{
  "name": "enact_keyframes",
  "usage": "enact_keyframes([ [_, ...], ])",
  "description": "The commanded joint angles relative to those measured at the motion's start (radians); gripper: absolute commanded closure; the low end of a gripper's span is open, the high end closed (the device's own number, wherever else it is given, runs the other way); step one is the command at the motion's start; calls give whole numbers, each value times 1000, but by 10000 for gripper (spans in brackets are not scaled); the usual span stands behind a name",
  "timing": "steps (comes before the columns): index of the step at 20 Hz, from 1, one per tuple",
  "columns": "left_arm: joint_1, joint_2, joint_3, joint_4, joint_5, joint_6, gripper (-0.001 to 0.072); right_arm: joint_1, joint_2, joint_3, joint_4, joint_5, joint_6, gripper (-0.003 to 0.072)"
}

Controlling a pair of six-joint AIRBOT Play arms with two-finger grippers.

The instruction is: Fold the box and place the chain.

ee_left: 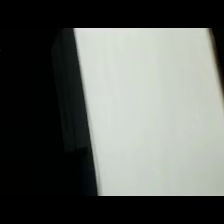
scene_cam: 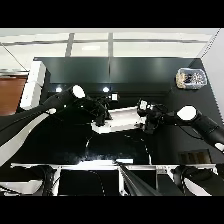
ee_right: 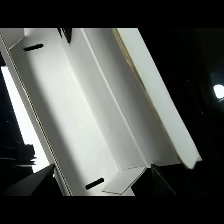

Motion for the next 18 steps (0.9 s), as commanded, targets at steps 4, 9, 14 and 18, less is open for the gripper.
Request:
enact_keyframes([
  [4,0,1,0,1,7,11,687,-31,-3,1,11,39,23,11],
  [9,-4,2,0,2,30,84,688,-31,-3,1,12,38,13,12],
  [14,-8,6,1,2,72,99,688,-31,-3,1,88,26,-84,12],
  [18,-8,6,1,2,56,99,687,-31,-4,1,119,-42,-132,12],
])
